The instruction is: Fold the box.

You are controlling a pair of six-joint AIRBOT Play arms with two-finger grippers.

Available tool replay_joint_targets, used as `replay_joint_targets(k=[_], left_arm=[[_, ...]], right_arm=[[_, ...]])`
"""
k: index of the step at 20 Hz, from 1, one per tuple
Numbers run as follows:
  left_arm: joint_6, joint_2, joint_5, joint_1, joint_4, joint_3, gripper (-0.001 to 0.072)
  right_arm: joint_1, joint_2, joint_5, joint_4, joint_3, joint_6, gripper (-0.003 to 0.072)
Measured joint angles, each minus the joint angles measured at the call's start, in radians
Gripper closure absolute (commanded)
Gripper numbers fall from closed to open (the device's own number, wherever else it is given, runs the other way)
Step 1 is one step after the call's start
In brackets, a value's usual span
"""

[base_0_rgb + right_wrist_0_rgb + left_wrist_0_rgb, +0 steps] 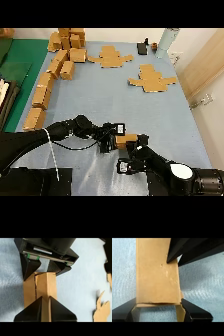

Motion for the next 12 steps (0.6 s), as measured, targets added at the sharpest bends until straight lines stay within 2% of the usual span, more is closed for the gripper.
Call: replay_joint_targets(k=[12], left_arm=[[0.0, 0.0, -0.003, 0.0, 0.001, 0.0, 0.0236]], right_arm=[[-0.001, -0.016, 0.01, 0.064, -0.003, 0.0, 0.0586]])
